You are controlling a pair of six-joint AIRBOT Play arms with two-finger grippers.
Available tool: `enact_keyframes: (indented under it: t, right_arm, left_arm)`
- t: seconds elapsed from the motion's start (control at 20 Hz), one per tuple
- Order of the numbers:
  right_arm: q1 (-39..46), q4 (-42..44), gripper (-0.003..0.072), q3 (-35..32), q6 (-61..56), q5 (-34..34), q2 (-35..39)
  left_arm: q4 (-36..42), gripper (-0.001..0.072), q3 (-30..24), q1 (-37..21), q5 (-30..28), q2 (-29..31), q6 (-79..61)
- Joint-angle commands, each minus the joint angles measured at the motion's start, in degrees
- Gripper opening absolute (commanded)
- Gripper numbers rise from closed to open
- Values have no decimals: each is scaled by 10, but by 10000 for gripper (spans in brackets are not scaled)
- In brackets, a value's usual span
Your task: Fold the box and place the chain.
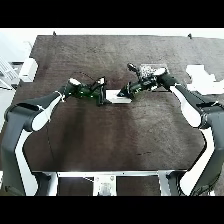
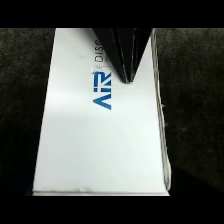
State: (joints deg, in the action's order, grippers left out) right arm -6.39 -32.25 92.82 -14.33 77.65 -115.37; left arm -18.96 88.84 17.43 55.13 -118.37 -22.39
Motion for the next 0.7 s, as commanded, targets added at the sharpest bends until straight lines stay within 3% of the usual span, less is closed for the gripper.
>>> enact_keyframes:
  t: [0.0,0.15,0.45,0.55,0.65]
  right_arm:
    - [16,130,12,0,26,6,38]
    - [31,172,12,0,26,7,99]
    - [42,170,11,-17,-30,1,226]
    - [53,147,10,-61,-56,-12,278]
    - [67,112,10,-151,-89,-58,352]
  left_arm:
    - [1,466,0,-1,0,0,0]
    - [1,466,0,-1,0,0,0]
    - [1,466,0,-1,0,0,0]
    - [1,466,0,-1,-1,0,-1]
    - [1,466,0,-1,-1,0,-1]
